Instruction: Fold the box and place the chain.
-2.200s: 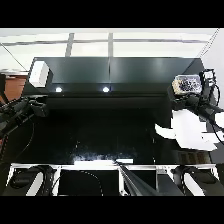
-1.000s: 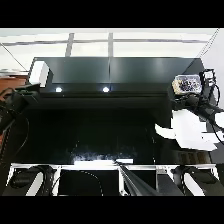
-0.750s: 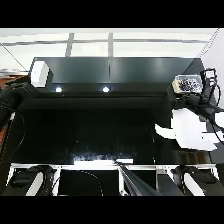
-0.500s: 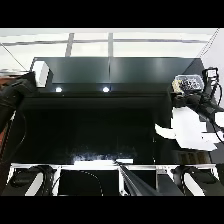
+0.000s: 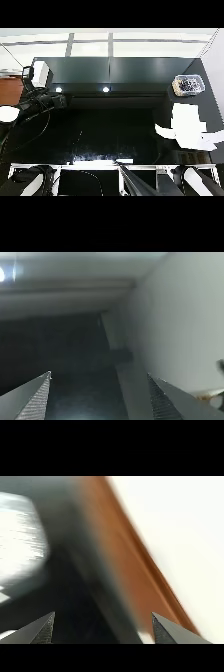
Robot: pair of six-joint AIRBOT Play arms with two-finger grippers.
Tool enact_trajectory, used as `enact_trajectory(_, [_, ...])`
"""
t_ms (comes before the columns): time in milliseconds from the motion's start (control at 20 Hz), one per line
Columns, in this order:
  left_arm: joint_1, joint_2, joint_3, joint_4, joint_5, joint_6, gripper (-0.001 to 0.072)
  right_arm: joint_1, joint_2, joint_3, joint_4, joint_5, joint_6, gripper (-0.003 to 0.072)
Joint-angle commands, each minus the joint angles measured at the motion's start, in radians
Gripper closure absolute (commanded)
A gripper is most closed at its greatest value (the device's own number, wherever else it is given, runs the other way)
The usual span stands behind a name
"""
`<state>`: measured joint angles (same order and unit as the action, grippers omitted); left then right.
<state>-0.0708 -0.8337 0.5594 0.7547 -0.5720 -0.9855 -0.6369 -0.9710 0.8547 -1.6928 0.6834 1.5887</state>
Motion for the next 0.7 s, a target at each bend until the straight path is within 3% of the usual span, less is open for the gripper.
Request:
enact_trajectory(0, [-0.013,-0.028,0.007,-0.004,-0.055,0.018,0.0001,-0.269,-0.122,0.055,-0.002,0.143,0.004,0.0005])
enact_trajectory(150, [-0.033,-0.028,0.007,0.000,-0.055,0.048,0.0001,-0.365,-0.274,0.168,0.160,0.311,-0.235,0.0005])
enact_trajectory(300, [-0.040,-0.028,0.007,-0.003,-0.044,0.051,0.0002,-0.399,-0.483,0.332,0.395,0.704,-0.488,0.0005])
enact_trajectory(450, [-0.041,-0.028,0.007,-0.006,-0.045,0.050,0.0002,-0.396,-0.570,0.363,0.512,0.807,-0.558,0.0006])
enact_trajectory(650, [-0.041,-0.028,0.007,-0.012,-0.044,0.050,0.0002,-0.396,-0.635,0.362,0.468,0.878,-0.562,0.0007])
